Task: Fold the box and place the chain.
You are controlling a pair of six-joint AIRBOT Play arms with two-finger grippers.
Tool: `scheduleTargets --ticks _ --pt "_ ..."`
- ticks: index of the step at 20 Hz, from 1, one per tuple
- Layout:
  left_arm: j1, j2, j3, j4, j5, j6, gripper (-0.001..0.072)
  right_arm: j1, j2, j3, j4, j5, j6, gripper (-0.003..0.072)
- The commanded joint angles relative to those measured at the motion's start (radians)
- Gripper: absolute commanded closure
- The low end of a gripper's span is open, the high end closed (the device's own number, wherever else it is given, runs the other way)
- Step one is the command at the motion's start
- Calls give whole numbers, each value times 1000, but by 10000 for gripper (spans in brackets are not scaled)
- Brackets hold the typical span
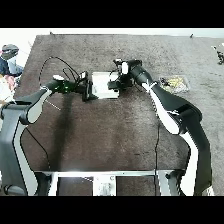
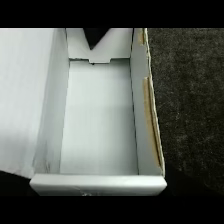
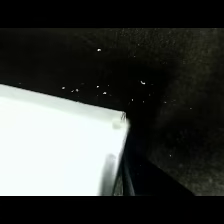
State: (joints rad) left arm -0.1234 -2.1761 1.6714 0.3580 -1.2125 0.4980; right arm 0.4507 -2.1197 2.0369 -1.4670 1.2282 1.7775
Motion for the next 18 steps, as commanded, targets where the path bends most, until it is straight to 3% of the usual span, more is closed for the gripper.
scheduleTargets --ticks 1,18 --pt "0 0 1 0 0 0 434 4 -21 5 -37 3 26 474" --pt "0 0 1 0 0 0 434 40 -21 6 -171 40 79 485"
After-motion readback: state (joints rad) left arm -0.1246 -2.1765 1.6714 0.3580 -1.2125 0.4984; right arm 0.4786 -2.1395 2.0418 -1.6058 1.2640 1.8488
